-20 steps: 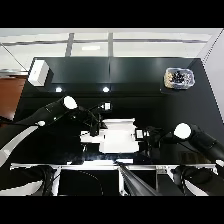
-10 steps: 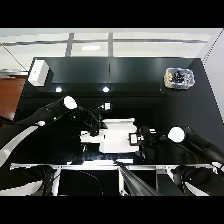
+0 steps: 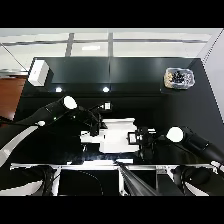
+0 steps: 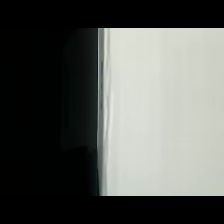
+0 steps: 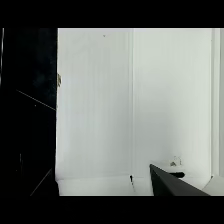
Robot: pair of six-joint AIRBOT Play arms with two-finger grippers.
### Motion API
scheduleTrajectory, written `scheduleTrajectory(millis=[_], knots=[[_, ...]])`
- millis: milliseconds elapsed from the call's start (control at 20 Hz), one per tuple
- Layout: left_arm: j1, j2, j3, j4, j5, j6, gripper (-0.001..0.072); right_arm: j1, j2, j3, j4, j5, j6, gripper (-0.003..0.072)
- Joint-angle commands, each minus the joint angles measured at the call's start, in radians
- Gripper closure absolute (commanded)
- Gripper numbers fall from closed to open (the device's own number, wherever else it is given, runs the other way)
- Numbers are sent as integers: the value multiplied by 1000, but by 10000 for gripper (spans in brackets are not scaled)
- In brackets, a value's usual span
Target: Fold the box and place the chain.
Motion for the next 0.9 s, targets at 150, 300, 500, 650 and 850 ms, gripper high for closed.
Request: scheduleTrajectory(millis=[150,300,500,650,850], knots=[[1,0,0,-14,-4,0,683,-56,50,34,-11,-7,98,-22],[1,2,0,-13,-13,1,684,-61,79,43,-48,-31,98,-22],[0,22,0,-6,-31,5,685,-61,109,43,-45,-52,102,-21],[-2,27,0,-3,-32,6,685,-61,122,43,-46,-101,106,-21],[-27,27,0,-2,-30,32,684,-61,120,43,-45,-154,109,-22]])
